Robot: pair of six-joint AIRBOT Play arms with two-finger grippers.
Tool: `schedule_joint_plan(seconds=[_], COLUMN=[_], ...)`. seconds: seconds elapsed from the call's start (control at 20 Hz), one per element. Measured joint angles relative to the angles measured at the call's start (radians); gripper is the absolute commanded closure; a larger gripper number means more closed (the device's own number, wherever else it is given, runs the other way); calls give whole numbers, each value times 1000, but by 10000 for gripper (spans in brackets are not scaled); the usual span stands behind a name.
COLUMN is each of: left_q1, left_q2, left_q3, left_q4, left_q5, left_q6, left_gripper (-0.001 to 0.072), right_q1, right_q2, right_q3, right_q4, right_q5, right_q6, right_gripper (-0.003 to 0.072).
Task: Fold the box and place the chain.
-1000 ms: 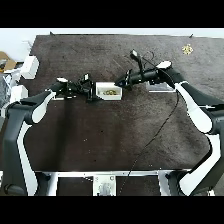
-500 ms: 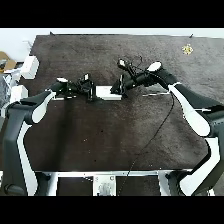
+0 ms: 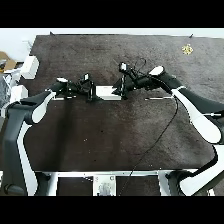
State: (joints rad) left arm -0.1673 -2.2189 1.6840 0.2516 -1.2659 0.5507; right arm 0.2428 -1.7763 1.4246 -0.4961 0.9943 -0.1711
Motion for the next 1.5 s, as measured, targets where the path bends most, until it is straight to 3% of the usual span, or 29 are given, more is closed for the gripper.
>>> schedule_joint_plan(seconds=[0.2,0.25,0.3,0.4,0.45,0.5,0.95,1.05,1.3,1.4,1.5], left_q1=[0,0,0,0,0,0,0,0,1,2,2], left_q2=[0,0,0,0,0,0,0,0,0,0,0], left_q3=[0,0,0,0,0,0,0,0,0,0,0], left_q4=[1,1,1,1,1,1,0,0,0,0,0], left_q5=[1,2,1,1,2,2,5,6,6,5,5], left_q6=[0,0,0,0,0,0,-1,-1,-1,-1,-1], left_gripper=[598,598,598,598,598,598,598,598,598,598,597], right_q1=[2,2,3,6,7,7,10,9,8,8,8], right_q2=[-19,-24,-29,-33,-35,-37,-44,-44,-39,-39,-41], right_q3=[-18,-20,-21,-23,-23,-24,-23,-14,6,9,11], right_q4=[87,103,114,132,136,137,142,142,145,145,146], right_q5=[-29,-31,-29,-14,-10,-9,-95,-107,-116,-117,-119], right_q6=[-105,-122,-139,-165,-178,-190,-277,-290,-301,-302,-302], right_gripper=[348,180,168,187,262,290,291,360,362,422,423])
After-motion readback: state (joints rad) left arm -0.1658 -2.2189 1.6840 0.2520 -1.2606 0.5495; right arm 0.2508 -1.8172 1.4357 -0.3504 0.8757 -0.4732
